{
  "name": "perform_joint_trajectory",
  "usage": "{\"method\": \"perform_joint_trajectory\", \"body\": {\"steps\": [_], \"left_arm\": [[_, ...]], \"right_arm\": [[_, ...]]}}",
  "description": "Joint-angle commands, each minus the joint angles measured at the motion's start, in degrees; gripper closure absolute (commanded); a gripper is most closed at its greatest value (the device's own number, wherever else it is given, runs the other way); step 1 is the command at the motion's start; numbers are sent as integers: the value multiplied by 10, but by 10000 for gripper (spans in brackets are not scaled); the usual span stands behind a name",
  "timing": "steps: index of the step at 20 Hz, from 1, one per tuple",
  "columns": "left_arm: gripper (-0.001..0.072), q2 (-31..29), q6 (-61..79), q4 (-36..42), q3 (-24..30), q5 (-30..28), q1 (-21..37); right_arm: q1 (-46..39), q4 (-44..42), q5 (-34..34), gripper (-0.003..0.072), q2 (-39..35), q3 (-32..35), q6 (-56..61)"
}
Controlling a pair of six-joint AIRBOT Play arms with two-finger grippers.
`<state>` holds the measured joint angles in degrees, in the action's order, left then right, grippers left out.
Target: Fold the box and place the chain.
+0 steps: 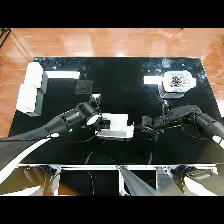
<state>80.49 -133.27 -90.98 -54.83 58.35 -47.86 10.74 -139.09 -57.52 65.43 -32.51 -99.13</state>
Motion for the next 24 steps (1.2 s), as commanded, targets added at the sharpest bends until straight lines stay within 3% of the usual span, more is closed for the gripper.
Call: {"method": "perform_joint_trajectory", "body": {"steps": [1, 5, 11, 18, 23, 24], "left_arm": [[690, 0, 0, 0, 0, 0, 0], [690, 0, 0, 0, 0, 0, 0], [689, 0, 0, 0, 0, 0, 0], [689, 0, 0, 0, 0, 0, 0], [689, 0, 0, 0, 0, 0, 0], [689, 0, 0, 0, 0, -1, 0]], "right_arm": [[11, -29, -29, 73, 0, -12, -10], [62, -38, -12, 74, 1, -17, -9], [148, -21, 68, 83, 1, -39, 40], [247, 91, 163, 84, 1, -42, 169], [251, 118, 181, 161, 2, -42, 207], [251, 132, 181, 208, 2, -43, 219]]}}
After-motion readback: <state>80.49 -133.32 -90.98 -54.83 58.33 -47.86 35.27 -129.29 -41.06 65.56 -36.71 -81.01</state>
